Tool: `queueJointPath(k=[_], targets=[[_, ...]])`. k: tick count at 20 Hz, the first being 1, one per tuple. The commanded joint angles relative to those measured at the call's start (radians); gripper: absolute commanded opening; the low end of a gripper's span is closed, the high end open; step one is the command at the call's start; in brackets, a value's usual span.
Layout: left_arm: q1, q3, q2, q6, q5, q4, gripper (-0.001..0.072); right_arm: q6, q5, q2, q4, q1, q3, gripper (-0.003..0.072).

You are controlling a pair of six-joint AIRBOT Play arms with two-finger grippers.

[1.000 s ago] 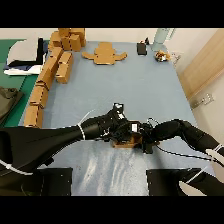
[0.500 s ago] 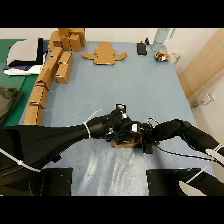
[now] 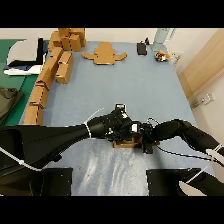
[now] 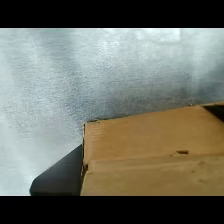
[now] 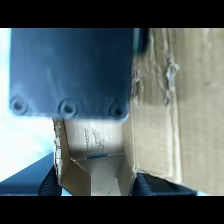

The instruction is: Fold the box.

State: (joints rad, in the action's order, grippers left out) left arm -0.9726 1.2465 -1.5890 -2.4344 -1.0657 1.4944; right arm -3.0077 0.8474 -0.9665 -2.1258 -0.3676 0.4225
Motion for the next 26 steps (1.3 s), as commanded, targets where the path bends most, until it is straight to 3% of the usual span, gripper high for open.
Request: queueJointPath(k=[1,11,12,13,14,26], targets=[[0.001,0.001,-0.001,-0.071,0.008,-0.005,0.0007,0.000,-0.001,0.001,-0.001,-0.001,0.000,0.0468],[0.000,0.001,0.000,-0.079,0.007,-0.013,0.0017,0.000,-0.001,0.000,-0.001,-0.001,0.000,0.0468],[0.000,0.001,0.000,-0.079,0.007,-0.013,0.0123,0.000,-0.001,0.000,-0.001,-0.001,0.000,0.0468],[0.001,0.001,0.000,-0.080,0.007,-0.013,0.0354,0.000,-0.001,0.000,-0.001,-0.001,0.000,0.0468],[0.002,0.001,0.000,-0.080,0.004,-0.013,0.0413,0.000,-0.001,0.001,-0.001,-0.001,0.000,0.0468],[0.008,0.001,-0.006,-0.080,-0.027,-0.010,0.0411,0.000,-0.001,0.001,-0.001,-0.001,0.000,0.0468]])
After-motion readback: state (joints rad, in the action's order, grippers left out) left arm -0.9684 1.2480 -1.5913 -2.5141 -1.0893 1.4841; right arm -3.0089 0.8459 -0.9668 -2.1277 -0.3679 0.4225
